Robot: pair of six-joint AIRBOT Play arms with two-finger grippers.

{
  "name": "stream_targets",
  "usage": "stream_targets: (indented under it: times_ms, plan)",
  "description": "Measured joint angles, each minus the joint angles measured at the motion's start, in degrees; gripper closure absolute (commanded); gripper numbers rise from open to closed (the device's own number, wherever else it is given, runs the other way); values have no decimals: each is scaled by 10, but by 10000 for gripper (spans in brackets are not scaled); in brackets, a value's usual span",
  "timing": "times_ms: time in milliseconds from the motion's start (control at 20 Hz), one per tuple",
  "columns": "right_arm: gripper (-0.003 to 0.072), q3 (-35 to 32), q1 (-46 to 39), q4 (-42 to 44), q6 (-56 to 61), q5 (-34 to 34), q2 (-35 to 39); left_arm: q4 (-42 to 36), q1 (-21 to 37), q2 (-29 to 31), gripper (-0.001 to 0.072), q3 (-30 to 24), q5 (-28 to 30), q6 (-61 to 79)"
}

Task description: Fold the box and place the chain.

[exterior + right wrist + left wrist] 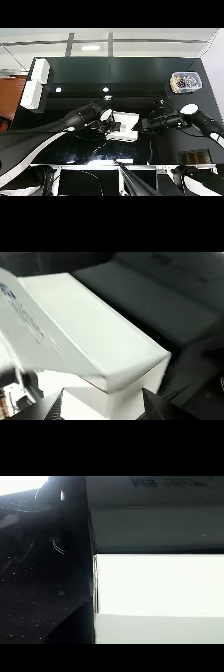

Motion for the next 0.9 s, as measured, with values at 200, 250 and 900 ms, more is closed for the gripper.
stream_targets:
  times_ms: [200, 250, 900]
  plan:
    - [144, 31, 61, -66, 90, -36, 0, 3, 0, 0, 683, 0, -1, 0]
    - [144, 38, 72, -83, 111, -43, 0, 2, 0, 0, 683, 0, 0, 0]
    - [201, 138, 223, -363, 449, -67, -2, 2, 0, 0, 683, 0, -1, 0]
